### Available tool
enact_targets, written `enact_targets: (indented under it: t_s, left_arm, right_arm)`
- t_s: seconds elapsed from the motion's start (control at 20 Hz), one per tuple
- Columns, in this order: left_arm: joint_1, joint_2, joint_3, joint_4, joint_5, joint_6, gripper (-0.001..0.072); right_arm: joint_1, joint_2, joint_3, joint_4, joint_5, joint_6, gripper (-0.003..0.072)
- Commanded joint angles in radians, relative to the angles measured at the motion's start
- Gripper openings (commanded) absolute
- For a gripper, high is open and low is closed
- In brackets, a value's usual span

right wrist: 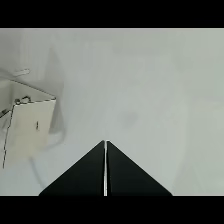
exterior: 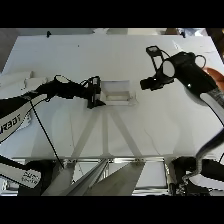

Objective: Fold the box and place the chain.

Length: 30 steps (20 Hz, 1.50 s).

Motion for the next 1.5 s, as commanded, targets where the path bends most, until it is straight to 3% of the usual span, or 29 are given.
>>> enact_targets:
  t_s: [0.0, 0.2, 0.45, 0.65, 0.9, 1.15, 1.45]
  left_arm:
    - [0.0, 0.001, 0.001, 0.0, 0.001, 0.0, 0.0376]
    - [0.0, 0.001, 0.001, 0.0, 0.001, 0.0, 0.0376]
    - [0.0, 0.001, 0.001, 0.0, 0.0, 0.0, 0.0376]
    - [0.0, 0.001, 0.001, 0.0, 0.0, 0.0, 0.0376]
    - [0.0, 0.001, 0.001, 0.0, 0.0, 0.0, 0.0376]
    - [0.0, 0.001, 0.001, 0.0, 0.0, 0.0, 0.0376]
    - [0.0, 0.001, 0.001, 0.0, 0.001, 0.0, 0.0376]
  right_arm:
    - [-0.072, -0.011, -0.046, 0.136, -0.08, -0.14, 0.001]
    - [-0.118, -0.077, -0.117, 0.301, -0.166, -0.268, 0.001]
    - [-0.124, -0.214, -0.119, 0.451, -0.175, -0.387, 0.001]
    - [-0.124, -0.24, -0.119, 0.672, -0.172, -0.557, 0.0009]
    - [-0.124, -0.232, -0.119, 0.71, -0.107, -0.585, 0.001]
    - [-0.124, -0.157, -0.119, 0.718, -0.14, -0.585, 0.001]
    - [-0.124, -0.134, -0.119, 0.862, -0.137, -0.642, 0.001]
